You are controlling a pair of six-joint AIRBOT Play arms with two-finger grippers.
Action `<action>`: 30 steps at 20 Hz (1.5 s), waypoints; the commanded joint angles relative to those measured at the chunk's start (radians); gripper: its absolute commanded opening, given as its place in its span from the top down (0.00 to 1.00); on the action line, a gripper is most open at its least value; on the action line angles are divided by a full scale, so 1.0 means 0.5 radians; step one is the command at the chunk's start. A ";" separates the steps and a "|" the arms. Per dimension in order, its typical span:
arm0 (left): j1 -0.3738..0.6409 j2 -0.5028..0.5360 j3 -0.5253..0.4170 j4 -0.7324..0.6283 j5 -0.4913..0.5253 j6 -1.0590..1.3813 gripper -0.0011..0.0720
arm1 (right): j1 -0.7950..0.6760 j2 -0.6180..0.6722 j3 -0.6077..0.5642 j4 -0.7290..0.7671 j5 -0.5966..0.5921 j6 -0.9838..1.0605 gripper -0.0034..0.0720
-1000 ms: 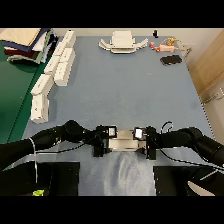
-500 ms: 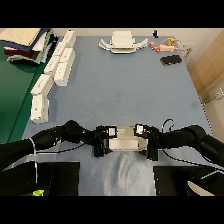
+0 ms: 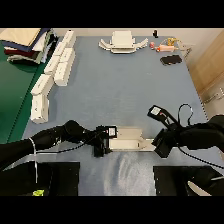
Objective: Fold the box.
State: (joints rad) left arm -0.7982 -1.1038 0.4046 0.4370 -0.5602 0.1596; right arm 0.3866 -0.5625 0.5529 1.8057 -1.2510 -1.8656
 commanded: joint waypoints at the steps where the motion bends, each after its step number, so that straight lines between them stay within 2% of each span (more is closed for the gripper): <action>1: 0.000 -0.001 -0.001 0.001 0.002 0.001 0.32 | 0.005 0.038 0.025 0.214 -0.162 0.698 0.94; 3: 0.000 -0.001 -0.001 0.001 0.002 0.001 0.32 | 0.007 -0.024 -0.060 0.655 0.089 0.650 0.95; 5: 0.000 -0.001 -0.001 0.001 0.002 0.001 0.32 | 0.051 -0.124 -0.085 0.935 0.378 0.564 0.95; 7: 0.000 -0.001 -0.001 0.001 0.002 0.002 0.32 | 0.120 -0.255 -0.046 0.992 0.678 0.549 0.95; 9: 0.000 -0.001 -0.001 0.001 0.002 0.001 0.32 | 0.134 -0.398 0.029 0.987 0.821 0.521 0.95; 14: 0.000 -0.001 -0.001 0.001 0.002 0.001 0.32 | 0.130 -0.735 0.185 0.809 0.918 0.414 0.95; 18: 0.000 -0.001 -0.001 0.001 0.002 0.001 0.32 | 0.130 -0.955 0.195 0.658 1.007 0.413 0.95; 21: 0.000 -0.001 -0.001 0.001 0.002 0.001 0.32 | 0.131 -1.091 0.195 0.658 1.018 0.361 0.95; 30: 0.000 -0.001 -0.001 0.001 0.002 0.001 0.32 | 0.131 -1.170 0.195 0.660 1.019 0.272 0.95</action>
State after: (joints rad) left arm -0.7982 -1.1049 0.4030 0.4397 -0.5640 0.1608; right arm 0.4526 -1.1416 0.6495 2.1307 -0.7410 -1.7187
